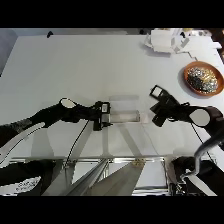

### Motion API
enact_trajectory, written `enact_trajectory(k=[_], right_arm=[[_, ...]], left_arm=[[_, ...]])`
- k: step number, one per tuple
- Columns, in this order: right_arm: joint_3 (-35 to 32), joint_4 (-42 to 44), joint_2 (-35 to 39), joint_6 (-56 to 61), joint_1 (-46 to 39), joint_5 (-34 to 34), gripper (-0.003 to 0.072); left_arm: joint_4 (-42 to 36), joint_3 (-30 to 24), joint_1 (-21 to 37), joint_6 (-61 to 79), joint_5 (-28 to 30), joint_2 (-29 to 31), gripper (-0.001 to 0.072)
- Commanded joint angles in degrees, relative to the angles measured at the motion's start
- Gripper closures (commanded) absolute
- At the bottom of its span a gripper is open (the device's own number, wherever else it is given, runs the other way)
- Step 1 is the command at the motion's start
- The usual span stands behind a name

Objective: Fold the box and place the chain.

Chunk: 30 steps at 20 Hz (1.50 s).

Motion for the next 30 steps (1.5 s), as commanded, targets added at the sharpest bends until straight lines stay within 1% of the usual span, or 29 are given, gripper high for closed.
enact_trajectory(k=[1, 2, 4, 6, 7, 11, 13, 16, 19, 24, 27, 28, 29, 30], right_arm=[[0.02, -7.3, 0.52, 26.1, -9.92, 2.12, 0.0667], [0.02, -6.99, -0.37, 27.91, -13.38, 3.34, 0.0667], [-0.31, -4.42, -2.75, 29.7, -17.07, 3.96, 0.0667], [-0.79, -0.55, -6.43, 29.66, -17.55, 5.14, 0.0667], [-0.9, 2.82, -8.74, 28.37, -17.55, 6.32, 0.0668], [-0.9, 17.14, -16.98, 17.81, -17.55, 9.4, 0.0668], [-0.9, 20.7, -19.63, 14.86, -17.55, 10.6, 0.0668], [-0.92, 22.86, -22.47, 13.66, -17.53, 11.56, 0.0668], [-0.92, 29.11, -22.6, 9.25, -16.63, 12.74, 0.0668], [-0.9, 29.7, -22.18, 8.83, -10.34, 11.85, 0.0667], [-0.9, 29.29, -19.52, 9.55, -7.63, 9.92, 0.0666], [-0.9, 29.27, -18.49, 9.77, -7.13, 9.49, 0.0657], [-0.9, 29.2, -17.38, 10.23, -6.88, 9.2, 0.0613], [-0.9, 29.07, -16.22, 10.51, -6.88, 9.22, 0.0587]], left_arm=[[0.02, 0.02, 0.0, 0.02, -0.02, 0.02, 0.0597], [0.02, 0.02, 0.0, 0.0, -0.02, 0.02, 0.0597], [0.02, 0.02, 0.0, 0.0, -0.02, 0.02, 0.0597], [0.02, 0.02, 0.0, 0.0, -0.02, 0.02, 0.0597], [0.02, 0.02, 0.0, 0.0, -0.02, 0.02, 0.0597], [0.02, 0.02, 0.0, 0.02, -0.02, 0.02, 0.0597], [0.02, 0.02, 0.0, 0.02, -0.02, 0.02, 0.0597], [0.02, 0.02, 0.0, 0.0, -0.02, 0.02, 0.0597], [0.02, 0.02, 0.0, 0.02, -0.02, 0.02, 0.0597], [0.02, 0.02, 0.0, 0.02, -0.02, 0.02, 0.0597], [0.02, 0.02, 0.0, 0.0, -0.02, 0.02, 0.0597], [0.02, 0.02, 0.0, 0.0, -0.02, 0.02, 0.0597], [0.02, 0.02, 0.0, 0.0, -0.02, 0.02, 0.0597], [0.02, 0.02, 0.0, 0.0, -0.02, 0.02, 0.0597]])
